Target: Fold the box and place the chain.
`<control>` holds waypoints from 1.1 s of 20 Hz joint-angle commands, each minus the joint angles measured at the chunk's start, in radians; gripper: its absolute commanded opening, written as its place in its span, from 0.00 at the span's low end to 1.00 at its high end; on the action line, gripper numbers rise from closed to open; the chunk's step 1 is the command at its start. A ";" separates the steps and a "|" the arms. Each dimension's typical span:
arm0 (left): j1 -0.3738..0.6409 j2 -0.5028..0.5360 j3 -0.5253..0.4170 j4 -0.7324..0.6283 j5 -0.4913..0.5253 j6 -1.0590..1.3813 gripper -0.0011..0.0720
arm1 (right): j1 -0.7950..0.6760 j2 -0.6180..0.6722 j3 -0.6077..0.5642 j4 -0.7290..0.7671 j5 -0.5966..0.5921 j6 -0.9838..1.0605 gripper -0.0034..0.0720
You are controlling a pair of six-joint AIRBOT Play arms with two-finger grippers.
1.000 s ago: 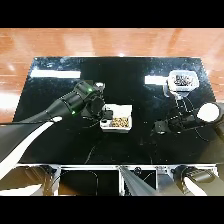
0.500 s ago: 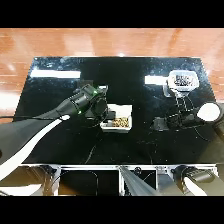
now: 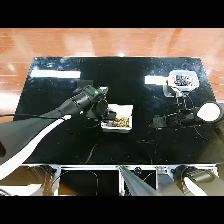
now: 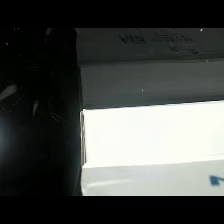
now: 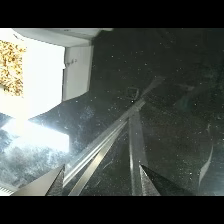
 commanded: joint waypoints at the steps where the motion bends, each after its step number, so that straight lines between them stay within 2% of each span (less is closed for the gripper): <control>1: -0.001 -0.005 0.000 0.000 0.001 0.000 0.41 | 0.001 0.000 0.000 0.003 -0.005 0.001 0.78; 19: -0.001 -0.009 0.000 -0.002 0.001 0.000 0.40 | 0.001 0.000 0.000 0.003 -0.013 0.001 0.78; 20: -0.001 -0.009 0.000 -0.002 0.001 0.000 0.31 | 0.001 0.000 0.000 0.003 -0.013 0.001 0.78; 21: -0.001 -0.009 0.000 -0.002 0.001 0.000 0.15 | 0.001 0.000 0.000 0.003 -0.013 0.001 0.78; 22: -0.001 -0.009 0.000 -0.002 0.001 0.000 0.09 | 0.001 0.000 0.000 0.003 -0.013 0.001 0.78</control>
